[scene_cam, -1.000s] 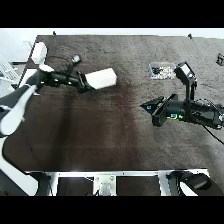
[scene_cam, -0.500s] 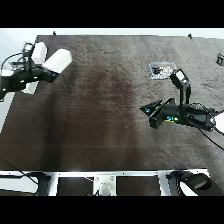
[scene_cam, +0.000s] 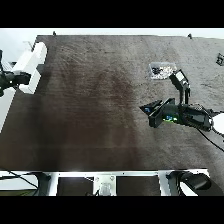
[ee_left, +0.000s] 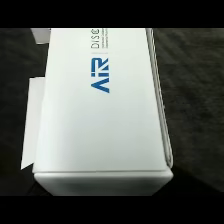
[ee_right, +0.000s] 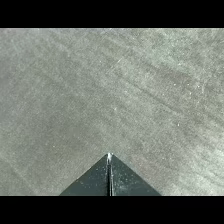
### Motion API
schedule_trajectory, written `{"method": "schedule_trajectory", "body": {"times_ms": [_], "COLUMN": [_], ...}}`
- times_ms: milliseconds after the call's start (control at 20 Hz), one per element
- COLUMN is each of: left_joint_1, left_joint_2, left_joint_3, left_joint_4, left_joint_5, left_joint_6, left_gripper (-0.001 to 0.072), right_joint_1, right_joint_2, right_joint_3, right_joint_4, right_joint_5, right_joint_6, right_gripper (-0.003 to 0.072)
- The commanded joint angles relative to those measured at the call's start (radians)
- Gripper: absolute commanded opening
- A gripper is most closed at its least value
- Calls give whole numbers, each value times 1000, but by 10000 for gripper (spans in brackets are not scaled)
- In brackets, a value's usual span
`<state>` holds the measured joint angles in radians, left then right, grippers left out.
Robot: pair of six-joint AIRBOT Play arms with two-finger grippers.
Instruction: Fold the box and place the chain.
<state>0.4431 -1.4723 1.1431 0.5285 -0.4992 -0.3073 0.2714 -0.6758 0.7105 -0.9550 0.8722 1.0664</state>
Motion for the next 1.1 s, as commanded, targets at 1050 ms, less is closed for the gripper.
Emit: {"method": "schedule_trajectory", "body": {"times_ms": [1050], "left_joint_1": [17], "left_joint_2": [-124], "left_joint_3": [-5], "left_joint_4": [9], "left_joint_5": [139], "left_joint_6": [80], "left_gripper": [18], "right_joint_1": [1], "right_joint_2": [-2], "right_joint_3": [-1], "right_joint_4": [2], "right_joint_5": [-34], "right_joint_6": [-3], "right_gripper": [13]}}
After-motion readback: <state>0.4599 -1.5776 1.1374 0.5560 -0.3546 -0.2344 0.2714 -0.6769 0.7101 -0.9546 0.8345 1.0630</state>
